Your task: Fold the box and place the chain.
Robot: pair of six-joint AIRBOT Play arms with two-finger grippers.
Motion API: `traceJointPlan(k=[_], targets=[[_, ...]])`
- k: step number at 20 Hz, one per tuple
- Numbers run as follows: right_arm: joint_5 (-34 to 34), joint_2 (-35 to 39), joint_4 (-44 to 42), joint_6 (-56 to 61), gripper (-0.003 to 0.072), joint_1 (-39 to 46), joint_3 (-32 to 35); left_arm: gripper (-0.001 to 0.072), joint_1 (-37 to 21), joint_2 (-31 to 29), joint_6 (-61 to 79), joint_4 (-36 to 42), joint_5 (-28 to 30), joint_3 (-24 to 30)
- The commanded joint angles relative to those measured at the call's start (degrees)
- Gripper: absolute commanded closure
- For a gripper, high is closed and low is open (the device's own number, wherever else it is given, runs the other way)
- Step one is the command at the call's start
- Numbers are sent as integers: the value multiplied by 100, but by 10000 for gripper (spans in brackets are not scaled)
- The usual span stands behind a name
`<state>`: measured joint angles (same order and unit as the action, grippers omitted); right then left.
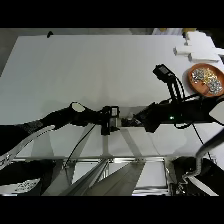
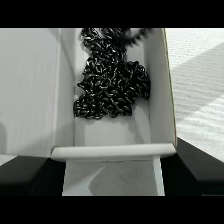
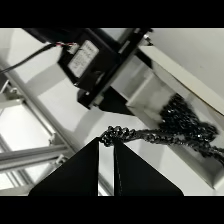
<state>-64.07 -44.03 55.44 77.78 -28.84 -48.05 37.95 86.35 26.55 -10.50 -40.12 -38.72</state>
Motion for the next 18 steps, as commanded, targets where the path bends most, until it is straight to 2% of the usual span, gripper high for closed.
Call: traceJointPlan(k=[1,5,6,8,9,12,13,15,18], targets=[[352,-129,-81,24,676,-385,-2,677,0,-4,0,-2,2,0],[369,-667,267,39,673,-437,0,677,0,-4,0,0,2,0],[337,-824,319,44,617,-437,0,677,0,-4,0,0,2,0],[356,-1029,326,37,458,-435,-4,677,0,-4,0,-2,2,0],[422,-1045,323,11,455,-413,-24,677,0,-4,0,-2,0,0],[319,-1043,358,-31,472,15,-516,677,0,-4,0,-2,2,0],[304,-1043,466,-31,504,234,-728,677,0,-4,0,0,2,0],[361,-1043,911,-28,676,739,-1051,677,0,-4,0,-2,2,0],[505,-1239,2262,256,677,1451,-1075,677,0,-4,0,-2,2,0]])
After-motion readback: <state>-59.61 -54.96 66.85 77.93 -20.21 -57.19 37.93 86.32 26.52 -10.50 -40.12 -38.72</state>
